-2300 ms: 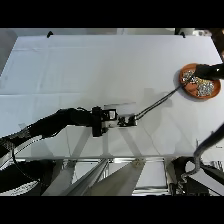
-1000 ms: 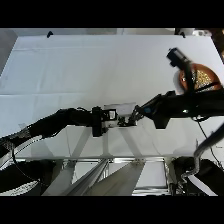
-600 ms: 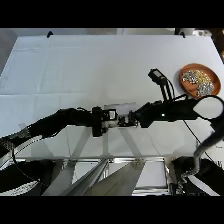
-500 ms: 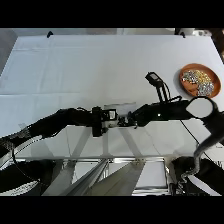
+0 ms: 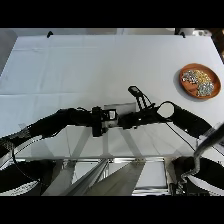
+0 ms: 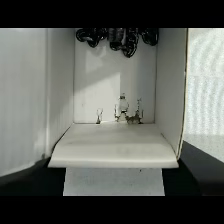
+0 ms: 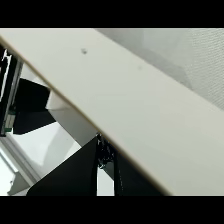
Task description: Fold the box and place the chain.
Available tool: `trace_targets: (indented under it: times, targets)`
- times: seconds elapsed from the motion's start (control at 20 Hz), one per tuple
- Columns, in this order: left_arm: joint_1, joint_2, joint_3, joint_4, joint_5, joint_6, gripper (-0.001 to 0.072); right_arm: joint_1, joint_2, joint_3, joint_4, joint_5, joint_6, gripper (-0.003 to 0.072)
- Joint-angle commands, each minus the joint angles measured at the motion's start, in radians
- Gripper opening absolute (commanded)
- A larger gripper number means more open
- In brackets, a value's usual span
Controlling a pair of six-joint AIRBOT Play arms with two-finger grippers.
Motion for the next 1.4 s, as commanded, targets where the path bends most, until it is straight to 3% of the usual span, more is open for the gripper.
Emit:
trace_targets:
  times: [0.0,0.25,0.35,0.4,0.7,0.9,1.05,1.2,1.35]
  targets:
    - [0.000,0.000,0.000,0.000,0.000,0.000,0.0142,0.013,-0.020,-0.002,0.024,-0.026,-0.008,0.0065]
    - [0.000,0.000,0.000,0.000,0.000,0.000,0.0142,-0.036,0.071,0.014,0.037,-0.019,-0.034,0.0130]
    - [0.000,0.000,0.000,0.000,0.000,0.000,0.0142,-0.094,0.126,0.015,0.027,0.004,-0.043,0.0276]
    - [0.000,0.000,0.000,0.000,0.000,0.000,0.0142,-0.124,0.151,0.015,0.025,0.036,-0.062,0.0294]
    - [0.000,0.000,0.000,0.000,0.000,0.000,0.0142,-0.383,0.276,0.015,-0.090,0.285,-0.186,0.0294]
    - [0.000,0.000,0.000,0.000,0.001,0.000,0.0142,-0.488,0.265,0.012,-0.290,0.281,-0.598,0.0287]
    - [0.000,0.000,0.000,0.000,0.000,0.000,0.0142,-0.487,0.186,0.010,-0.304,0.225,-0.928,0.0290]
    - [0.000,0.000,0.000,0.000,0.000,0.000,0.0142,-0.434,0.106,0.010,-0.308,0.243,-1.077,0.0301]
    - [0.000,0.000,0.000,0.000,0.000,0.000,0.0142,-0.349,0.031,0.010,-0.307,0.208,-1.209,0.0517]
